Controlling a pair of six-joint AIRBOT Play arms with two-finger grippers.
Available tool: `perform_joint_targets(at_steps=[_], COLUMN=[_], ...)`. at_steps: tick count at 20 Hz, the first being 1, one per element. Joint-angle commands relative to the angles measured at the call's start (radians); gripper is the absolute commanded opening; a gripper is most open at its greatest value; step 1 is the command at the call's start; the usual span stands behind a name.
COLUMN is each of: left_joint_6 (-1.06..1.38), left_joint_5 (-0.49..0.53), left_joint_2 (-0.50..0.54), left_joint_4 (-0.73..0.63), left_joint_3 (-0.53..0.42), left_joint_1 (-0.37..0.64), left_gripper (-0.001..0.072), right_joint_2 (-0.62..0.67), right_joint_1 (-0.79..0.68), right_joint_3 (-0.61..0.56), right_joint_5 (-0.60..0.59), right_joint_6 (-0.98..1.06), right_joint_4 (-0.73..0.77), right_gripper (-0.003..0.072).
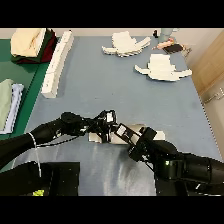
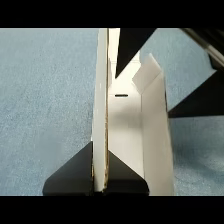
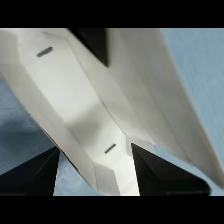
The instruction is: Fold the box.
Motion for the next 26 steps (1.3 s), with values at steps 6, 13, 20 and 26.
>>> perform_joint_targets(at_steps=[6,13,20,26], left_joint_6=[0.000,0.000,0.000,0.000], left_joint_5=[0.000,0.000,0.000,0.000], left_joint_2=[0.000,0.000,0.000,0.000], left_joint_4=[0.000,0.000,0.000,0.000], left_joint_3=[0.000,0.000,0.000,0.000], left_joint_1=[0.000,0.000,0.000,0.000], left_gripper=[0.0014,0.0014,0.0014,0.0014], right_joint_2=[0.012,0.126,0.050,-0.116], right_joint_1=[-0.061,-0.498,-0.901,-0.999], right_joint_3=[0.008,-0.027,-0.028,-0.027], right_joint_5=[0.045,-0.138,-0.140,-0.049], right_joint_6=[-0.003,-0.707,-1.656,-1.880], right_joint_4=[0.006,0.483,1.125,1.282], right_gripper=[0.0720,0.0720,0.0720,0.0720])
